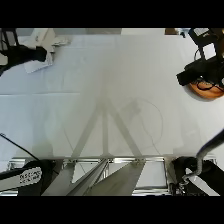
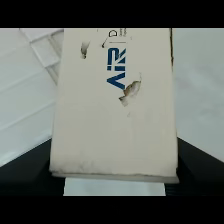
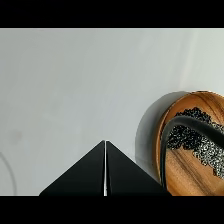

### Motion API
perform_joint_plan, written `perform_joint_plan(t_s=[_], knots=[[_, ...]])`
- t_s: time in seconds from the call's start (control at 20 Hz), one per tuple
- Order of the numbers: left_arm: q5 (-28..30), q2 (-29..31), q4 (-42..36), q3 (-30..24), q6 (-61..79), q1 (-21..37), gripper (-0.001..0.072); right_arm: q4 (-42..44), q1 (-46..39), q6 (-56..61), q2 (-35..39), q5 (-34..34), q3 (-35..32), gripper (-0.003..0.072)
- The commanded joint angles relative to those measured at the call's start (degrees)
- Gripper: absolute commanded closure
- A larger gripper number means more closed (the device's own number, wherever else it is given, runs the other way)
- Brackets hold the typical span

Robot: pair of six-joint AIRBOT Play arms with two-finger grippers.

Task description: Fold the box and place the chain.

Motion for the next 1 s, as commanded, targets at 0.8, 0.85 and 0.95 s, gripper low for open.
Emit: perform_joint_plan(t_s=[0.8, 0.85, 0.95], knots=[[-4.35, -17.55, 0.72, -0.83, -2.82, -0.33, 0.0144, 0.0, 0.0, 0.0, 0.04, 0.02, 0.04, 0.0673], [-5.49, -16.92, 0.83, -0.83, -2.19, -0.33, 0.0142, 0.0, 0.0, 0.0, 0.04, 0.02, 0.04, 0.0673], [-6.32, -14.86, 0.81, -0.83, 0.31, -0.35, 0.0125, 0.0, 0.0, 0.0, 0.04, 0.02, 0.04, 0.0673]])
